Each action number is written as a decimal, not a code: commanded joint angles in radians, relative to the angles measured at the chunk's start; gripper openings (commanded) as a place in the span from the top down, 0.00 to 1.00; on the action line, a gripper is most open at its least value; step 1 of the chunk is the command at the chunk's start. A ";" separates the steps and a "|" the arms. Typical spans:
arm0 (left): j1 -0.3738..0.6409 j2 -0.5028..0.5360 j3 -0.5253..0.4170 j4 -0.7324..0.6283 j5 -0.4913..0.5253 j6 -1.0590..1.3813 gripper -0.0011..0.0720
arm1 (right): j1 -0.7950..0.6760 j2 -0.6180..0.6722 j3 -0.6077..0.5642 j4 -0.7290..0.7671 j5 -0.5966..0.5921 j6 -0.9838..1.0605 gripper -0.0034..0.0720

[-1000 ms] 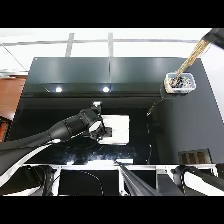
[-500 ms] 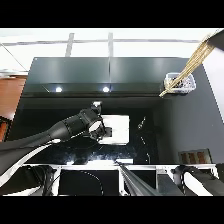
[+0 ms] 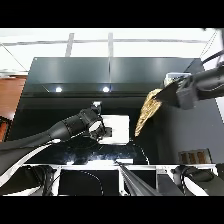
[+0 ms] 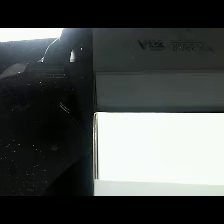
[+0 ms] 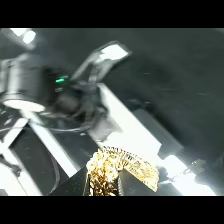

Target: Fold the box and place the chain.

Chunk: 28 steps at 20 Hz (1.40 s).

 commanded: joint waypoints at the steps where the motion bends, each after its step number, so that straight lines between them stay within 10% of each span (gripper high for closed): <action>1: 0.000 0.000 0.000 0.000 -0.001 0.000 0.95 | 0.136 0.002 -0.026 0.020 -0.116 0.047 0.95; 15: 0.000 0.000 0.000 0.000 0.000 0.000 0.95 | 0.284 -0.013 -0.447 0.063 -0.437 0.094 0.95; 25: 0.000 -0.002 0.000 -0.004 0.003 0.000 0.95 | 0.391 -0.114 -0.534 -0.058 -0.562 0.164 0.93; 27: 0.000 -0.001 0.000 -0.004 0.003 0.000 0.95 | 0.375 -0.113 -0.529 -0.096 -0.542 0.173 0.48; 28: 0.000 -0.001 0.000 -0.004 0.003 -0.001 0.95 | 0.344 -0.106 -0.515 -0.112 -0.497 0.172 0.48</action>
